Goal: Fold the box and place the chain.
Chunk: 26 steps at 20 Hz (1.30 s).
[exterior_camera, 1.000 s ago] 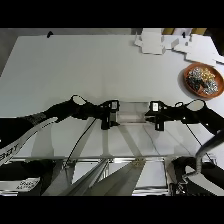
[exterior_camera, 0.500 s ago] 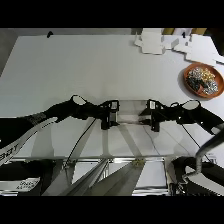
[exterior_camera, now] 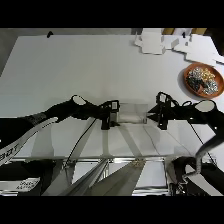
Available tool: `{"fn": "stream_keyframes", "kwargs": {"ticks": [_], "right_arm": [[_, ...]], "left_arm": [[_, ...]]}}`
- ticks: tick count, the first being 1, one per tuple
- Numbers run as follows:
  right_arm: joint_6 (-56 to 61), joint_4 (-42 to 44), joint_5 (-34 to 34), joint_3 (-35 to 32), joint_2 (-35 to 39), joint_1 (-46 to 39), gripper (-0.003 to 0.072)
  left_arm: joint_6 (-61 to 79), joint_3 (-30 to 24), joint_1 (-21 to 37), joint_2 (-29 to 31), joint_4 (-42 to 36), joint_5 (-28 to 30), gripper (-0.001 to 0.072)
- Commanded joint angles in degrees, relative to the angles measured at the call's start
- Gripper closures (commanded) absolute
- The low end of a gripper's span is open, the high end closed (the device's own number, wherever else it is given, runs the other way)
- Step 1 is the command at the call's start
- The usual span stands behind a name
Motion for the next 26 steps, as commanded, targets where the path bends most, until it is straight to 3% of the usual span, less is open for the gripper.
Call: {"fn": "stream_keyframes", "kwargs": {"ticks": [1, 2, 4, 8, 11, 15, 19, 26], "right_arm": [[16.4, -3.8, 2.2, 0.0, 5.7, -2.5, 0.0609], [21.1, -3.8, 1.8, 0.1, 6.6, -2.5, 0.0670], [28.9, -4.3, 0.0, 0.1, 7.1, -2.5, 0.0670], [51.4, -14.4, -9.8, 0.1, 6.4, -2.5, 0.0670], [60.6, -16.2, -11.1, 0.1, 2.5, -4.5, 0.0670], [62.9, -15.7, -7.1, 0.0, -3.2, -8.3, 0.0670], [62.8, -10.7, -3.9, 0.0, -8.6, -5.4, 0.0670], [60.8, -3.1, 0.3, 0.0, -10.3, -1.0, 0.0669]], "left_arm": [[0.0, 0.0, 0.0, 0.0, -0.1, 0.2, 0.0437], [0.0, 0.0, 0.0, 0.0, -0.1, 0.2, 0.0437], [0.0, 0.0, 0.0, 0.0, -0.1, 0.2, 0.0437], [0.0, 0.0, 0.0, 0.0, -0.1, 0.2, 0.0437], [0.0, 0.0, 0.0, 0.0, -0.1, 0.2, 0.0437], [0.0, 0.0, 0.0, 0.0, -0.1, 0.2, 0.0437], [0.0, 0.0, 0.0, 0.0, -0.1, 0.2, 0.0437], [0.0, 0.0, 0.0, 0.0, -0.1, 0.2, 0.0437]]}}
